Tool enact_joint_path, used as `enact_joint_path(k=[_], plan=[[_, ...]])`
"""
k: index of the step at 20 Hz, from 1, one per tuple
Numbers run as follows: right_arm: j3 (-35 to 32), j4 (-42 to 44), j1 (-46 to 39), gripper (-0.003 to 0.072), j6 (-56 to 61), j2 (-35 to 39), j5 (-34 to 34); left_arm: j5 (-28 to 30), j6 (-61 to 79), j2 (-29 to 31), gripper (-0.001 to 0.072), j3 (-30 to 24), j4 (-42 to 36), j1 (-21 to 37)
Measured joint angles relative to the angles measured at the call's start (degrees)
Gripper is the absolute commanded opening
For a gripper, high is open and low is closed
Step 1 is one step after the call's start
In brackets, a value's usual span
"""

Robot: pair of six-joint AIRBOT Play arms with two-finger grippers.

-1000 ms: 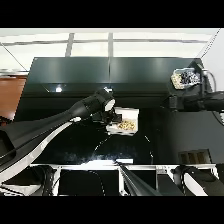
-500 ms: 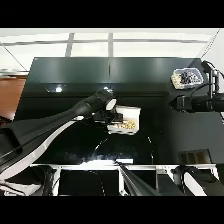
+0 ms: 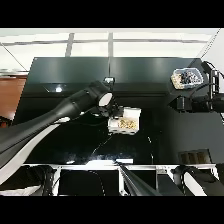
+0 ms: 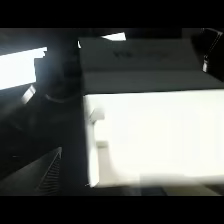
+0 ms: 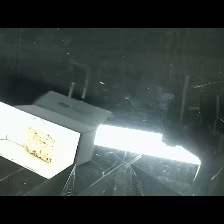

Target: Fold the box and place the chain.

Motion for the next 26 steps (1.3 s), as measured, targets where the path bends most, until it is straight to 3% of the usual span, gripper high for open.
enact_joint_path(k=[4,6,8,11,13,14,15,18,21,26], plan=[[0.0,-0.57,0.0,0.0405,0.02,0.02,0.02,-1.57,4.59,10.45,0.0534,-5.29,5.51,2.14],[0.0,-0.61,0.0,0.0405,0.02,0.02,0.02,-0.22,5.66,17.4,0.0534,-11.82,6.91,6.16],[0.0,-0.74,0.0,0.0405,0.02,0.0,0.0,6.08,6.78,24.96,0.0532,-20.39,4.57,12.24],[0.0,-0.76,0.0,0.0405,0.02,0.02,0.0,18.95,20.76,34.07,0.0532,-33.86,-13.64,21.49],[0.0,-0.79,0.0,0.0405,0.02,0.0,0.0,22.97,38.97,36.83,0.0532,-40.48,-29.51,25.9],[0.0,-0.79,0.0,0.0405,0.02,0.0,-0.02,22.8,49.96,37.22,0.0542,-43.06,-36.68,27.41],[0.0,-0.81,0.0,0.0405,0.02,0.0,-0.02,22.32,60.46,37.05,0.0717,-44.81,-42.45,28.22],[0.0,-0.81,0.0,0.0405,0.04,0.02,0.0,22.95,87.56,35.28,0.0709,-47.91,-52.96,28.33],[-0.04,-0.81,0.0,0.0405,0.31,0.02,0.13,26.91,110.62,32.5,0.0705,-48.76,-57.35,25.38],[-0.04,-0.61,0.0,0.0405,0.96,0.02,0.37,26.62,130.44,22.84,0.0706,-43.34,-58.71,21.79]])
